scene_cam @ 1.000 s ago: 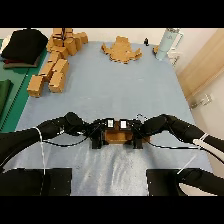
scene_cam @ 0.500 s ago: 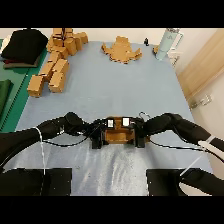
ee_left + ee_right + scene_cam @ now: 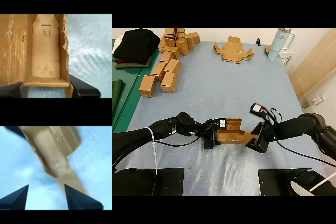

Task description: Fold the box.

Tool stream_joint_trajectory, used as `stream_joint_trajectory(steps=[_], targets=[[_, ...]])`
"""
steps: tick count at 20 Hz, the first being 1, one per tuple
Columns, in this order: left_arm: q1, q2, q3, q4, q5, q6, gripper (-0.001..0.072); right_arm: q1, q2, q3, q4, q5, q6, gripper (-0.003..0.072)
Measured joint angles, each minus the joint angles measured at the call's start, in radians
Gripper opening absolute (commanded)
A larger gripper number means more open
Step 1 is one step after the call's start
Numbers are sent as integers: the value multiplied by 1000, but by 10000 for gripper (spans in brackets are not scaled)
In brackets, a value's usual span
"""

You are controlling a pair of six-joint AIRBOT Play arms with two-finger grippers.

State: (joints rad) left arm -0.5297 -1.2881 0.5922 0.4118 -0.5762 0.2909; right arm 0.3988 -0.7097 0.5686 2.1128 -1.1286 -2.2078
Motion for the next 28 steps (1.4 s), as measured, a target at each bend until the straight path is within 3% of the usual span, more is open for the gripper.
stream_joint_trajectory(steps=[6,7,8,9,11,16,22,28], targets=[[0,0,0,0,0,0,449,7,38,0,125,21,378,682],[0,0,0,0,0,0,449,8,31,0,132,32,434,515],[0,0,0,0,0,0,449,8,18,0,143,47,489,187],[0,0,0,0,0,0,449,8,-2,2,160,65,537,59],[0,0,0,0,0,0,449,8,-58,20,200,120,594,6],[0,0,0,0,0,0,449,6,-297,153,218,222,562,6],[0,0,0,0,-1,0,449,6,-602,254,199,261,423,6],[0,0,0,0,-1,0,449,6,-658,271,195,261,306,6]])
